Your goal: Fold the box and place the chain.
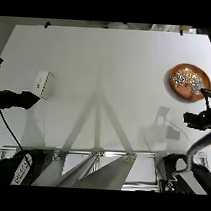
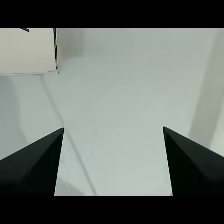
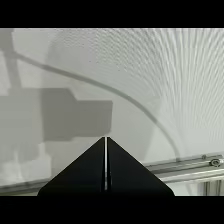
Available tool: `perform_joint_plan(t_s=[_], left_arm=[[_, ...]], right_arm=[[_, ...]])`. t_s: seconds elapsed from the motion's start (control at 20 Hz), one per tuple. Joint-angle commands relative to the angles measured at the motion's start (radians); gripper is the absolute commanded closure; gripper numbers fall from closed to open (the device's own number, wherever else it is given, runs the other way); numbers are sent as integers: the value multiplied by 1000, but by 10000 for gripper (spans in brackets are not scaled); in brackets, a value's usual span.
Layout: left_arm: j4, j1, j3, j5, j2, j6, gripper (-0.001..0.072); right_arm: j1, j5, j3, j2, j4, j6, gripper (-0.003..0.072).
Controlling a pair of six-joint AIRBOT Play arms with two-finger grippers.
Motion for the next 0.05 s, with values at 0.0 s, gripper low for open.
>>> perform_joint_plan(t_s=[0.0], left_arm=[[-2,-1,0,0,3,0,16]], right_arm=[[-1,0,0,-1,0,0,669]])
